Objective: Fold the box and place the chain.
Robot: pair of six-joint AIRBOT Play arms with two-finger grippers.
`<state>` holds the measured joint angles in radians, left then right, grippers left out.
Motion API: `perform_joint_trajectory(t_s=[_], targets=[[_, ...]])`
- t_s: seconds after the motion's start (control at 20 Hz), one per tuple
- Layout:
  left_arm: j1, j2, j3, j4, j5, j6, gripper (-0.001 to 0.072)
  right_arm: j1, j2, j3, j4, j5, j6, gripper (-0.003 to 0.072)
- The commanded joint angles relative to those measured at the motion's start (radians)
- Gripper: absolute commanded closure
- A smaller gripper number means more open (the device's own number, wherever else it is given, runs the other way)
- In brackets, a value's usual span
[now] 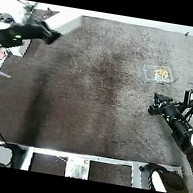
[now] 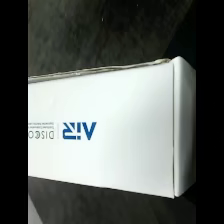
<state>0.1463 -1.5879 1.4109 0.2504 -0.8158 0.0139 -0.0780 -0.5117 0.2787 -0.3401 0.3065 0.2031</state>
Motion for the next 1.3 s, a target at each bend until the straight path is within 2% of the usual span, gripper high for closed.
perform_joint_trajectory(t_s=[0.0,0.25,0.4,0.5,0.6,0.7,0.85,1.0,1.25], targets=[[0.189,0.199,-0.219,0.011,0.109,-0.132,0.0704,0.000,0.001,0.000,0.000,-0.002,0.000,0.0674],[0.481,0.413,-0.530,0.113,0.132,-0.144,0.0704,0.000,0.001,0.000,0.000,-0.002,0.000,0.0674],[0.599,0.432,-0.653,0.156,0.153,-0.253,0.0702,0.000,0.001,0.000,0.000,-0.002,0.000,0.0674],[0.626,0.414,-0.680,0.338,0.145,-0.302,0.0702,0.000,0.001,0.000,0.000,-0.002,0.000,0.0674],[0.626,0.395,-0.682,0.437,0.153,-0.298,0.0701,0.000,0.001,0.000,-0.023,-0.012,0.000,0.0674],[0.626,0.391,-0.684,0.429,0.215,-0.322,0.0700,0.000,0.001,0.000,-0.068,-0.017,0.000,0.0674],[0.626,0.372,-0.686,0.423,0.256,-0.318,0.0699,0.000,0.001,0.000,-0.082,-0.035,0.000,0.0674],[0.626,0.321,-0.689,0.424,0.212,-0.288,0.0699,0.000,0.001,0.000,-0.082,-0.042,0.000,0.0674],[0.626,0.268,-0.693,0.424,0.222,-0.244,0.0699,0.000,0.001,0.004,-0.082,-0.042,0.000,0.0674]])
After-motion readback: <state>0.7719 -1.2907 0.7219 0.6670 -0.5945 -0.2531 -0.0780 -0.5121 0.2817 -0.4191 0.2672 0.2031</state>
